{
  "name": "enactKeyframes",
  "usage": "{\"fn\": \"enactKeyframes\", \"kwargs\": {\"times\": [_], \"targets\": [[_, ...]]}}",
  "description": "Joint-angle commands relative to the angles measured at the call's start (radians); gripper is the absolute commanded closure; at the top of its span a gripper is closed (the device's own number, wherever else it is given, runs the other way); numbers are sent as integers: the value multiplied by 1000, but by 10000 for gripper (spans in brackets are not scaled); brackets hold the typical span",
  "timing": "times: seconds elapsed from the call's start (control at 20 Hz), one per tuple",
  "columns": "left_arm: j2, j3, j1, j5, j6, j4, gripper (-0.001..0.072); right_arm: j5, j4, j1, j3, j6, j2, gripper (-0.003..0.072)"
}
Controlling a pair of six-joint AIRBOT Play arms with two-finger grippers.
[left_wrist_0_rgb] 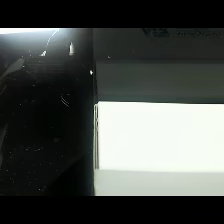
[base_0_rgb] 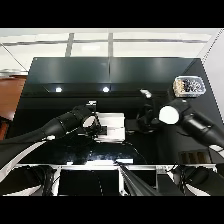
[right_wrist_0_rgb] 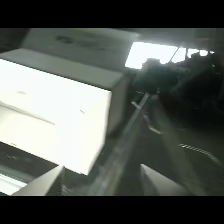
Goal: Fold the box and place the chain.
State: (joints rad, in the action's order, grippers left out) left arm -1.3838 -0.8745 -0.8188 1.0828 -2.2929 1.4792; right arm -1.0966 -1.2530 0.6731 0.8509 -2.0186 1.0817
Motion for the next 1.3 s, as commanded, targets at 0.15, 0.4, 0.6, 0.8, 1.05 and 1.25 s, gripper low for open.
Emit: {"fn": "enactKeyframes", "kwargs": {"times": [0.15,0.4,0.6,0.8,1.05,1.25], "targets": [[0,0,0,1,0,0,679,137,22,110,-18,-87,172,234],[0,0,0,0,0,1,679,182,-19,129,-16,-158,219,358],[0,0,0,0,0,1,679,179,-25,132,3,-166,254,358],[0,0,0,0,0,0,679,124,-91,159,82,-203,304,392],[0,0,0,-1,0,1,679,10,-163,208,134,-261,363,393],[0,0,0,-1,0,0,679,12,-165,209,160,-269,380,394]]}}
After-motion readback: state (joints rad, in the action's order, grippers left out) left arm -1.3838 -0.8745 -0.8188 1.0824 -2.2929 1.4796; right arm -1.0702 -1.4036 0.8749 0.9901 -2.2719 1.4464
